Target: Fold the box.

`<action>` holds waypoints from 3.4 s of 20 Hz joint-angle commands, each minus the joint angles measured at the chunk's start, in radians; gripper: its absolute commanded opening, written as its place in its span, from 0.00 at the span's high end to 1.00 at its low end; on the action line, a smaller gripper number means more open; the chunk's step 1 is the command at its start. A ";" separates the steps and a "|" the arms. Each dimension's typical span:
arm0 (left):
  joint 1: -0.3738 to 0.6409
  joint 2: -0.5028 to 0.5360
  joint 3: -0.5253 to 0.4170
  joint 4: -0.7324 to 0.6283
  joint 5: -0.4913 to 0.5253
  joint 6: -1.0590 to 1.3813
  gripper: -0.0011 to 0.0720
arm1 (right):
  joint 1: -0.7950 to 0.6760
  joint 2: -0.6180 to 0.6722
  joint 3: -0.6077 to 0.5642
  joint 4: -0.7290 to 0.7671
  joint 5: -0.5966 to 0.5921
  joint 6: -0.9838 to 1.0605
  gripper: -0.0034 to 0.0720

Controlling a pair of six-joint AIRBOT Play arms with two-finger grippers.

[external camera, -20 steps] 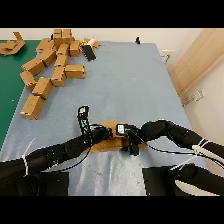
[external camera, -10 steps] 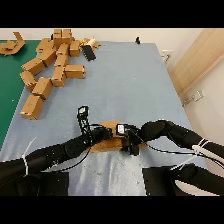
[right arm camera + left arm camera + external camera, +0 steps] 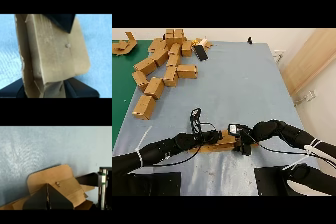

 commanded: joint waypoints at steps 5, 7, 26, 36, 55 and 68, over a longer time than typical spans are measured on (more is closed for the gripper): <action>0.030 0.011 0.055 0.002 -0.065 0.081 0.97 | 0.000 0.000 0.000 0.000 0.000 0.000 0.19; 0.064 0.043 0.079 0.002 -0.068 0.141 0.97 | 0.000 0.000 0.000 0.000 0.000 0.000 0.20; 0.330 0.466 0.080 0.765 -0.772 0.492 0.97 | 0.000 0.000 0.000 -0.002 0.000 0.000 0.19; 0.132 0.269 0.080 0.835 -0.732 0.748 0.13 | 0.000 0.000 0.000 -0.002 0.000 0.000 0.20; 0.135 0.167 0.080 0.711 -0.558 0.805 0.14 | 0.000 0.000 0.000 -0.002 0.001 0.000 0.20; 0.135 0.132 0.080 0.629 -0.610 0.904 0.59 | 0.000 0.000 0.000 -0.002 0.001 0.000 0.20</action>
